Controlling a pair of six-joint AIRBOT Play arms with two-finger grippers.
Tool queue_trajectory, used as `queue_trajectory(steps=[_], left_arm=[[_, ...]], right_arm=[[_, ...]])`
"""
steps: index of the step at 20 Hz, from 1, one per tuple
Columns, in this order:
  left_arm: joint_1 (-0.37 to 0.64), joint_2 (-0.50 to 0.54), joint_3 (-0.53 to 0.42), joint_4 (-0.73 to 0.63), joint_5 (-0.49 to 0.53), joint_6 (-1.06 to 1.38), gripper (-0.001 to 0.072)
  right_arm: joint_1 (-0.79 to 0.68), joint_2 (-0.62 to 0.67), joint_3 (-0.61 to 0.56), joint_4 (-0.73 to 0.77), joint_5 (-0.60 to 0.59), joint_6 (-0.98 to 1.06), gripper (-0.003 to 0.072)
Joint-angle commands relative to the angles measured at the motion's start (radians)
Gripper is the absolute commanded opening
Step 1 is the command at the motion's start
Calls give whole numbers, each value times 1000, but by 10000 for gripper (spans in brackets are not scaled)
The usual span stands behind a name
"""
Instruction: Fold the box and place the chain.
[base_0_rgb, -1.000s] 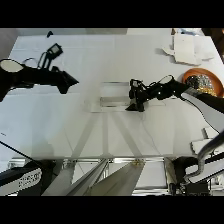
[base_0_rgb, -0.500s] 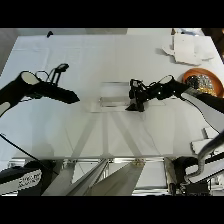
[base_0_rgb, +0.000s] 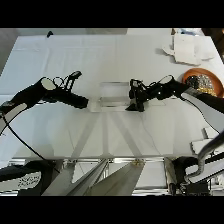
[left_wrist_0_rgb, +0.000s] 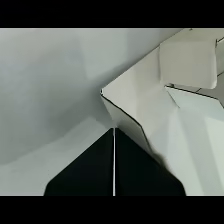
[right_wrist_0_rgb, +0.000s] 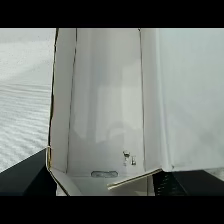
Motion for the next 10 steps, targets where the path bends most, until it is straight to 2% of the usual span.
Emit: queue_trajectory(steps=[1, 6, 10], left_arm=[[-31, -5, -1, -9, 50, -5, 5], [-31, -4, 0, -108, 38, 31, 6], [-9, -2, 0, 1, 66, -22, 5]], right_arm=[[0, 0, 1, 0, 0, 0, 518], [0, 0, 1, 0, 0, 0, 518], [0, 0, 1, 0, 0, 0, 518]])
